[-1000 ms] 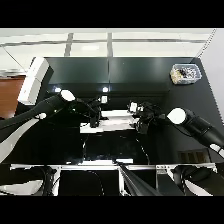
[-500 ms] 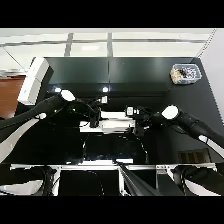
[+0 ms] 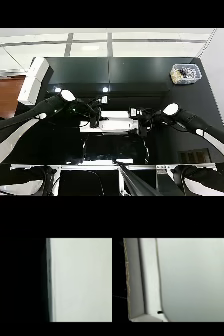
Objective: Fold the box and place the chain.
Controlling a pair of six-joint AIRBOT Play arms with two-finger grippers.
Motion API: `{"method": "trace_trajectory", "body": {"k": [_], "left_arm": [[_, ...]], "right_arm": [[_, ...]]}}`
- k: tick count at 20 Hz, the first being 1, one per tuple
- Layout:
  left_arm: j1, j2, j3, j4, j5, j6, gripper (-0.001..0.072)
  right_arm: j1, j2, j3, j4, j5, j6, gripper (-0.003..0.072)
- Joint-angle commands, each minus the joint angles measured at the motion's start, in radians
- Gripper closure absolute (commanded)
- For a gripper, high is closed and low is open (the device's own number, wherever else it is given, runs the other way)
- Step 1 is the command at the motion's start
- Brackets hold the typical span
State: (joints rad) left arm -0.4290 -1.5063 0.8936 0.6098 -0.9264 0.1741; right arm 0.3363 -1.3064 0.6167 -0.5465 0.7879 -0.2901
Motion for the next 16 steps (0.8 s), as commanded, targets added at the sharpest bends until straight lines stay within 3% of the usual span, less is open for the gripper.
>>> {"method": "trace_trajectory", "body": {"k": [1,12,14,16], "left_arm": [[0.0,0.0,0.001,-0.001,0.001,0.001,0.0677],[0.0,0.0,0.001,-0.001,0.002,0.001,0.0677],[0.0,0.0,0.001,-0.001,0.002,0.001,0.0677],[0.0,0.0,0.001,-0.002,0.001,0.001,0.0676]], "right_arm": [[0.012,-0.018,0.002,0.014,-0.002,-0.036,0.0032],[0.051,-0.036,0.017,-0.053,-0.055,0.051,0.0033],[0.051,-0.036,0.017,-0.053,-0.055,0.05,0.014],[0.051,-0.036,0.017,-0.053,-0.055,0.05,0.014]]}}
